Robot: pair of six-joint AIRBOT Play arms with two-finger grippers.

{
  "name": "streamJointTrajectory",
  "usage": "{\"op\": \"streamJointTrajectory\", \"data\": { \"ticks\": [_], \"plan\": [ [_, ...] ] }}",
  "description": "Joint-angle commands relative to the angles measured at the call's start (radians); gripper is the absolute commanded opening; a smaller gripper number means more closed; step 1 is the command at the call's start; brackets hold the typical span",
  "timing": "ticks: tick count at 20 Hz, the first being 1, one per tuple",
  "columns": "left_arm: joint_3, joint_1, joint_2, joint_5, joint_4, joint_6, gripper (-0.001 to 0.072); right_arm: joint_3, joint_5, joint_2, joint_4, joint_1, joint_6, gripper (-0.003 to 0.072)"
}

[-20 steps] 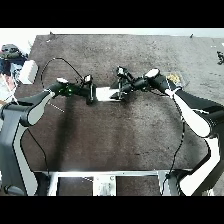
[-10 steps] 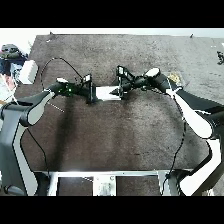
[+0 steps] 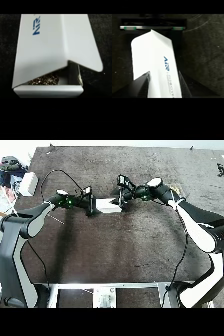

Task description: Fold the box and place the chain.

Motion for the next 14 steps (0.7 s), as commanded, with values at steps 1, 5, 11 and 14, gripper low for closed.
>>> {"op": "streamJointTrajectory", "data": {
  "ticks": [1, 5, 11, 14],
  "plan": [
    [0.0, 0.0, 0.001, -0.002, 0.0, 0.001, 0.0465, 0.001, -0.049, 0.006, -0.004, -0.001, 0.0, 0.0395],
    [0.0, 0.0, 0.001, -0.002, 0.0, 0.001, 0.0466, 0.001, -0.049, 0.006, -0.005, 0.0, 0.0, 0.0395],
    [0.0, 0.0, 0.001, -0.002, 0.0, 0.001, 0.0466, 0.0, -0.034, 0.006, -0.031, 0.0, 0.008, 0.0223],
    [0.0, 0.0, 0.001, -0.002, 0.0, 0.001, 0.0466, -0.001, -0.01, 0.006, -0.078, 0.002, 0.045, 0.0223]
  ]
}}
